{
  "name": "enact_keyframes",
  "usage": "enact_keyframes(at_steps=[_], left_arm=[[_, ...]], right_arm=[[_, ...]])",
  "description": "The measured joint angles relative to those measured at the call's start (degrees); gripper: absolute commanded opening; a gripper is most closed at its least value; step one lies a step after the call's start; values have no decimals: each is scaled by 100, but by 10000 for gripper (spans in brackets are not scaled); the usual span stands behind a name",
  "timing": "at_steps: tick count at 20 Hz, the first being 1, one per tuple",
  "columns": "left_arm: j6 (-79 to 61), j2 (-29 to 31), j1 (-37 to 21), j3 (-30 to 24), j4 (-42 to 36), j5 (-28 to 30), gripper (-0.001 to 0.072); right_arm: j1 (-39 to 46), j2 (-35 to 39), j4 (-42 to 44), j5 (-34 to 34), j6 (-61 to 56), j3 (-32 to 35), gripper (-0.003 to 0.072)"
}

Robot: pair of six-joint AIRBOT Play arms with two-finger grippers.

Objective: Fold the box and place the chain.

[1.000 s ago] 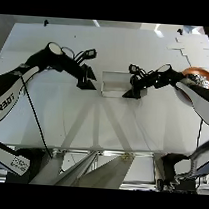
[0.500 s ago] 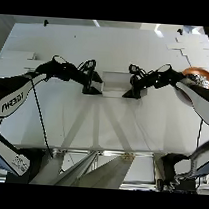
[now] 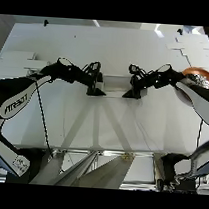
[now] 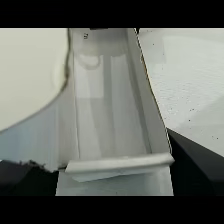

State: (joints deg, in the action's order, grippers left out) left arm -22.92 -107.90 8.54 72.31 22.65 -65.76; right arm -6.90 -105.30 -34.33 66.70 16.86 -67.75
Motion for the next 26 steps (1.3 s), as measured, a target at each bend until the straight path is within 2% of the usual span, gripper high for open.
enact_keyframes(at_steps=[1, 4, 6, 7, 8, 26], left_arm=[[35, 7, 42, 0, 48, 63, 679], [114, 24, 140, 0, 208, 201, 546], [166, 35, 181, 4, 267, 254, 429], [168, 37, 192, 4, 291, 267, 336], [168, 39, 203, 4, 308, 278, 296], [190, 42, 225, 4, 411, 313, 297]], right_arm=[[0, 0, 0, 0, 0, 0, 501], [0, 0, 0, 2, -4, 2, 501], [2, 0, -2, 7, -7, 0, 501], [2, 0, -2, 7, -7, 0, 501], [2, 0, -2, 7, -7, 0, 501], [2, 0, 2, -2, -9, 0, 501]])
